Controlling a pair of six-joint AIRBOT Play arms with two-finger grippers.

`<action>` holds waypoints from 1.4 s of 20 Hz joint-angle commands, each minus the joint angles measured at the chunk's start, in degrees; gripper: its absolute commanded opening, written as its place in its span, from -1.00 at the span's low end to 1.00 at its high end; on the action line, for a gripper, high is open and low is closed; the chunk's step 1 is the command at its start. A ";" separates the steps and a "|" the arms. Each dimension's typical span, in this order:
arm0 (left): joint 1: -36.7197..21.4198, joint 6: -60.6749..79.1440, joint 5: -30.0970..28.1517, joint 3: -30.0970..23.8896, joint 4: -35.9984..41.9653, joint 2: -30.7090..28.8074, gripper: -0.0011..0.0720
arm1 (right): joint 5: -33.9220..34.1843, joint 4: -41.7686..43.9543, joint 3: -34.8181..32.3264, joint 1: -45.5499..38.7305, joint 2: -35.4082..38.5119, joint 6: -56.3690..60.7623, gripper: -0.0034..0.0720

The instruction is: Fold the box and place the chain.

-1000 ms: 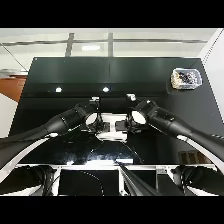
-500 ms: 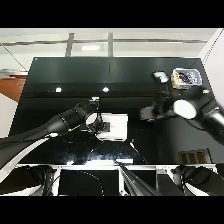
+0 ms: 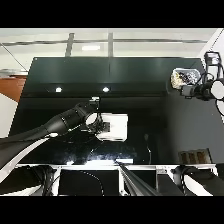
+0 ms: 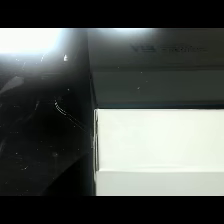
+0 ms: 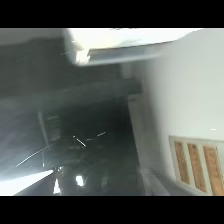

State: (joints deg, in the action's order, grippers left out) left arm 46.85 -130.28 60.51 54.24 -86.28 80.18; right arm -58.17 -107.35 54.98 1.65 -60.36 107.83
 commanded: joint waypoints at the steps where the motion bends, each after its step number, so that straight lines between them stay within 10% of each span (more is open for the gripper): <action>1: 0.00 -0.02 0.00 0.02 -0.02 -0.02 -0.89 | 5.09 -0.24 -0.04 -6.08 -5.55 -0.48 1.00; 15: 0.00 0.00 -0.02 0.02 -0.02 -0.02 -0.89 | 1.77 11.23 28.92 -13.68 -30.49 -0.83 1.00; 28: 0.00 0.00 0.00 0.02 -0.04 -0.02 -0.89 | 1.44 29.64 35.30 -13.75 -40.22 7.76 0.68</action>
State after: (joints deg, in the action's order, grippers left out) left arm 46.85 -130.32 60.53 54.24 -86.28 80.18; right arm -56.31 -80.29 89.89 -12.08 -100.03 111.00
